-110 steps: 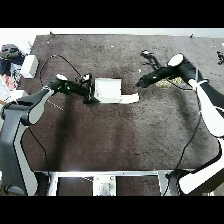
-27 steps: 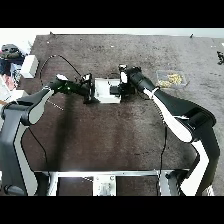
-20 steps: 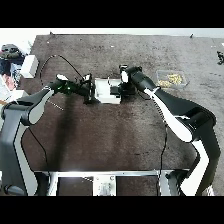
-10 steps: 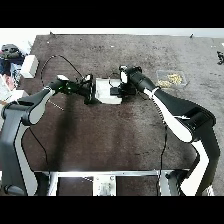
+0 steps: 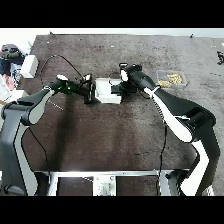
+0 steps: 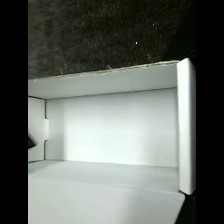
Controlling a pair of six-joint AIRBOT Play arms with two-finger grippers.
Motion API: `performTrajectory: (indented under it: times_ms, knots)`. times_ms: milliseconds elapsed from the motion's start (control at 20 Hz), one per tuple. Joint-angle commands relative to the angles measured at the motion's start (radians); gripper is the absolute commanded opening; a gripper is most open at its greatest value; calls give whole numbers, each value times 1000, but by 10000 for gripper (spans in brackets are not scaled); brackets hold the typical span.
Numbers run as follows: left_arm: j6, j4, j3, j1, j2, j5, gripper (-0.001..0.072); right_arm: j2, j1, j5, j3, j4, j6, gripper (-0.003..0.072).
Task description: Fold the box and place the chain.
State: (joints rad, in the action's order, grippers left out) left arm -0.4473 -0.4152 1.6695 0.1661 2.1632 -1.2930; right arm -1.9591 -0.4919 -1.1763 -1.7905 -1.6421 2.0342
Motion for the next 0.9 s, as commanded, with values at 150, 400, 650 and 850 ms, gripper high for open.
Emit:
performTrajectory:
  times_ms: [150, 400, 650, 850]
  knots:
    - [2, 1, 1, 0, 0, 0, 354, 0, -1, 8, -13, 27, 1, 248]
    - [2, 1, 1, 0, 0, 0, 354, 23, 0, -38, -13, 95, -89, 247]
    - [2, 1, 1, 0, 0, 0, 354, 165, 52, -51, -13, 94, -271, 245]
    - [2, 1, 1, 0, 0, 0, 354, 297, 170, -47, -13, -10, -399, 244]
